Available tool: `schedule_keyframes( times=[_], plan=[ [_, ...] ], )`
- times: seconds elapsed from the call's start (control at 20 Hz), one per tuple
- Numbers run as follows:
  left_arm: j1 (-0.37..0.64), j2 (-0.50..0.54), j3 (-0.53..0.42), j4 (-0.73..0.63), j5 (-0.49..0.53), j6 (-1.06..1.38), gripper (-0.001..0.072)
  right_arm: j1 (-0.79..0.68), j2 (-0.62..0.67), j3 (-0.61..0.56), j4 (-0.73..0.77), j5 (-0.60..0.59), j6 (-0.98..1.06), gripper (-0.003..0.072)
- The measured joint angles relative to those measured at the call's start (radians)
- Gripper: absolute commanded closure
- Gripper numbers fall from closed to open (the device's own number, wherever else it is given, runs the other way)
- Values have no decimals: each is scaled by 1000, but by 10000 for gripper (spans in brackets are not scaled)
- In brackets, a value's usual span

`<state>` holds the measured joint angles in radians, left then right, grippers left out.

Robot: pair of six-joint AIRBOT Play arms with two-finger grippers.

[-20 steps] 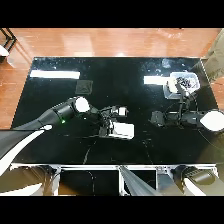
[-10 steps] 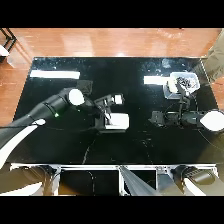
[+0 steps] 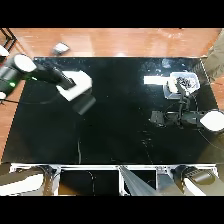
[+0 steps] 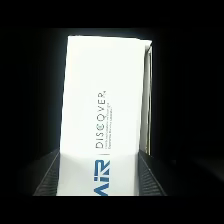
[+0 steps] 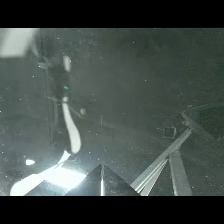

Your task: Fold the box and place the chain.

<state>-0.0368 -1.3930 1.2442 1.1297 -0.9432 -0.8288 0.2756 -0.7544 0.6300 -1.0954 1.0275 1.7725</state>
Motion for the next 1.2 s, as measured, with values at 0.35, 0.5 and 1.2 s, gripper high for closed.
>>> schedule_keyframes(
  times=[0.35,0.5,1.2],
  plan=[
    [331,-211,293,-5,51,-123,264,0,0,0,11,-38,0,670],
    [378,-328,429,27,57,-140,264,0,0,0,21,-58,0,670],
    [397,-578,650,85,-24,-265,73,0,0,0,28,-105,0,670]
  ],
)
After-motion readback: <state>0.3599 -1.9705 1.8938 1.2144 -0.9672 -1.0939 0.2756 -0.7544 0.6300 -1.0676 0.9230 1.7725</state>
